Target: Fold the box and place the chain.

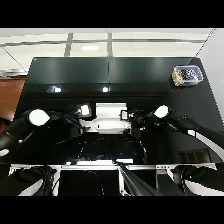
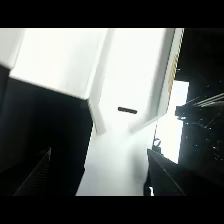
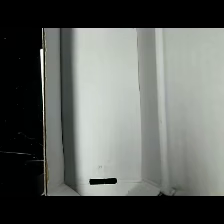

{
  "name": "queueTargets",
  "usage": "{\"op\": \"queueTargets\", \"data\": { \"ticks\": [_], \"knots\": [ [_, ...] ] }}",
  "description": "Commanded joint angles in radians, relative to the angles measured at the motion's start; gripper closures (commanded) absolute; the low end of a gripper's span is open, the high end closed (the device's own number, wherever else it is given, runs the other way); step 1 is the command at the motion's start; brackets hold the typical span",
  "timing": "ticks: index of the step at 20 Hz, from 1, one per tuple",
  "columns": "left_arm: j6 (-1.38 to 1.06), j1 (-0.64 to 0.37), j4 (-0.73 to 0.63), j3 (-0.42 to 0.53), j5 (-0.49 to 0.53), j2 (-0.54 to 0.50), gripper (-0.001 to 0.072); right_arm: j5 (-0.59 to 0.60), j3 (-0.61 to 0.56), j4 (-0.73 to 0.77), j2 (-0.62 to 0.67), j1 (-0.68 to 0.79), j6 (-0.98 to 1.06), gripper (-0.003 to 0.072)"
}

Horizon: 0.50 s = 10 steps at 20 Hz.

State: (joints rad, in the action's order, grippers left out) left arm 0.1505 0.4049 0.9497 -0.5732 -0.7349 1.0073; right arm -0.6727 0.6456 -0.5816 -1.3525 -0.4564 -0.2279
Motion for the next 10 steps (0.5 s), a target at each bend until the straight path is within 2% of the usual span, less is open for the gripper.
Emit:
{"op": "queueTargets", "data": {
  "ticks": [1,3,6,7,8,10],
  "knots": [
    [-0.055,0.068,0.014,-0.032,0.074,0.13,-0.0004,0.0,0.0,0.0,-0.001,-0.001,0.0,0.0471],
    [-0.051,0.068,0.011,-0.056,0.072,0.187,-0.0003,0.0,0.0,0.0,-0.001,-0.001,0.0,0.0471],
    [-0.045,0.069,0.01,-0.079,0.044,0.209,0.0018,0.0,0.0,0.0,-0.001,-0.001,0.0,0.0471],
    [-0.046,0.068,0.011,-0.085,0.018,0.209,0.0072,0.0,0.0,0.0,-0.001,-0.001,0.0,0.0471],
    [-0.047,0.068,0.011,-0.09,-0.008,0.209,0.0161,0.0,0.0,0.0,-0.001,-0.001,0.0,0.0471],
    [-0.047,0.068,0.01,-0.099,-0.066,0.209,0.039,0.0,0.0,0.0,-0.001,-0.001,0.0,0.0472]
  ]
}}
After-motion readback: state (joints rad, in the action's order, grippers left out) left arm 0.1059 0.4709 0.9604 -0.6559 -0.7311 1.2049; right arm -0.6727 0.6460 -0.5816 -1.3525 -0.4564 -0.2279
